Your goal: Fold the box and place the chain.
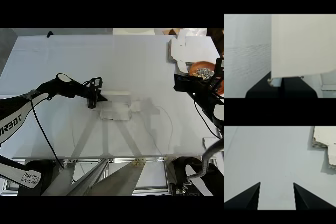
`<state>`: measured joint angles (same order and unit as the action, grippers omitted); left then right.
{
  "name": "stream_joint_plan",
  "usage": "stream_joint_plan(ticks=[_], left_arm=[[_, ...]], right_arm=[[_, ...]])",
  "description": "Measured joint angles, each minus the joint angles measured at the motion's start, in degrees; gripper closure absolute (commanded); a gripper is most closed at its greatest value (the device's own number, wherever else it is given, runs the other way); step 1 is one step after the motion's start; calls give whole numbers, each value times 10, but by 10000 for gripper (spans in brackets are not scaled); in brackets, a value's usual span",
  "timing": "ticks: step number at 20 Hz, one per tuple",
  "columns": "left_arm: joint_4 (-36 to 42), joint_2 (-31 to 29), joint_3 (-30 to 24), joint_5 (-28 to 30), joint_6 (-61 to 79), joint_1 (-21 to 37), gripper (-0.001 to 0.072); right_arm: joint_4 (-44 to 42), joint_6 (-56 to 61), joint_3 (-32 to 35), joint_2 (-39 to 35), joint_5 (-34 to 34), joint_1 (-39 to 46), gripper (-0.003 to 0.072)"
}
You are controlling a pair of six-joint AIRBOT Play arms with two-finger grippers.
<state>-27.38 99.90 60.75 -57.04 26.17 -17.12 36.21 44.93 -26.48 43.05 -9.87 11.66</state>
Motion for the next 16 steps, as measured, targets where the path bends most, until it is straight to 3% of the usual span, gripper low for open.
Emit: stream_joint_plan(ticks=[11,16], left_arm=[[-4,5,0,19,-2,-3,697],[-5,5,0,22,-1,-3,697]], right_arm=[[-3,0,-2,-2,-5,0,232],[-5,-19,-29,-21,-89,0,231]])
